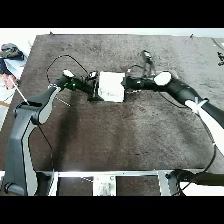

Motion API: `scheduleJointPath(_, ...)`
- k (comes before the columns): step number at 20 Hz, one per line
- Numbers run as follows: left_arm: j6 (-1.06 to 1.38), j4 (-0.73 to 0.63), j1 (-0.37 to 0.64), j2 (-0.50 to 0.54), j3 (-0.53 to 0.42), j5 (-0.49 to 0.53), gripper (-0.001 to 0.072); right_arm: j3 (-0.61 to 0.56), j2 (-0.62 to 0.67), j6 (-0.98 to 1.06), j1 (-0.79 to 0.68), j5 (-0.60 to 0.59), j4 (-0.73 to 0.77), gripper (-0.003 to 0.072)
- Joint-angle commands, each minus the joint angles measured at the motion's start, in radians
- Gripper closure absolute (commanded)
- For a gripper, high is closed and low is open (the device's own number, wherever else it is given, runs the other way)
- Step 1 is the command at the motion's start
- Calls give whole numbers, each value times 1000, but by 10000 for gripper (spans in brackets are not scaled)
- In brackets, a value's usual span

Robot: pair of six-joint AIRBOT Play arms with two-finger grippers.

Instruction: Fold the box and place the chain.

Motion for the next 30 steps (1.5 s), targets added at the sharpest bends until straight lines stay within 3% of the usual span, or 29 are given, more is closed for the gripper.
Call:
scheduleJointPath(1,0,0,1,0,0,0,253,-97,43,55,-155,28,-76,401)
scheduleJointPath(3,0,0,1,0,0,0,253,-161,42,81,-250,6,-88,399)
scheduleJointPath(4,0,0,1,0,0,0,253,-188,35,90,-289,-21,-83,325)
scheduleJointPath(7,0,0,1,0,0,0,253,-201,-17,109,-338,-95,-54,322)
scheduleJointPath(15,0,0,1,0,0,0,253,5,-263,96,-272,-143,68,323)
scheduleJointPath(16,0,0,1,0,0,0,253,29,-288,95,-267,-148,76,354)
scheduleJointPath(20,0,0,1,0,0,0,253,91,-319,96,-249,-165,82,357)
scheduleJointPath(21,0,0,1,0,0,0,253,95,-317,96,-249,-165,82,539)
scheduleJointPath(22,0,0,1,0,0,0,253,95,-312,97,-249,-162,82,670)
scheduleJointPath(27,0,0,1,0,0,0,253,94,-157,-5,-227,83,67,673)
scheduleJointPath(30,0,0,1,0,0,0,253,95,39,-62,-191,81,66,673)
